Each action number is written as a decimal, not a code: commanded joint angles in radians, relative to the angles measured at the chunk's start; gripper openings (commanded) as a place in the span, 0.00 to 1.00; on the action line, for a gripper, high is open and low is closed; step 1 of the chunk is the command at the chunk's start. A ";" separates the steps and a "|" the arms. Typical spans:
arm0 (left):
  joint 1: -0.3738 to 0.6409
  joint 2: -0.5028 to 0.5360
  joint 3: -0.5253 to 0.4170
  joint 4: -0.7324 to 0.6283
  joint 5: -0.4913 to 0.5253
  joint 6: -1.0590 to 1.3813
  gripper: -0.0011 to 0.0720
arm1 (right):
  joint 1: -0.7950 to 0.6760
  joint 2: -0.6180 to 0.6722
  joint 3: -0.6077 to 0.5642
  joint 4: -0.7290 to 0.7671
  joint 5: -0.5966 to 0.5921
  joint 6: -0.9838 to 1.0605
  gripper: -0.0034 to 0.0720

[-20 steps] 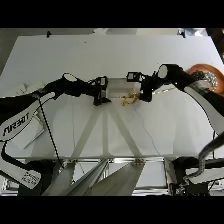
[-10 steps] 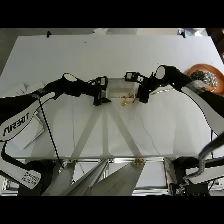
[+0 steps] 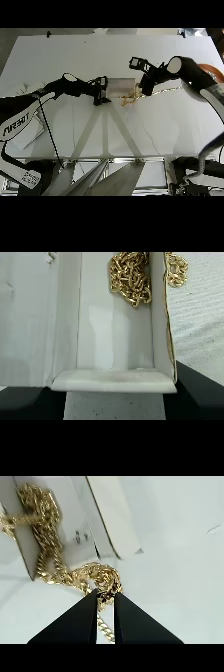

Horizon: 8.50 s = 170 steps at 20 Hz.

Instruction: Fold the box and place the chain.

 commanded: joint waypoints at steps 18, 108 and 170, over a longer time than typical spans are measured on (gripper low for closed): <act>0.001 0.001 0.000 0.000 0.000 0.000 0.46 | 0.073 0.072 0.001 0.223 -0.023 0.085 0.38; 0.001 0.001 0.000 0.000 0.000 0.000 0.46 | -0.357 -0.098 -0.100 -0.558 -0.310 1.686 0.06; 0.001 0.001 0.000 0.000 0.000 0.000 0.46 | -0.077 -0.263 -0.134 0.309 -0.081 -0.533 0.75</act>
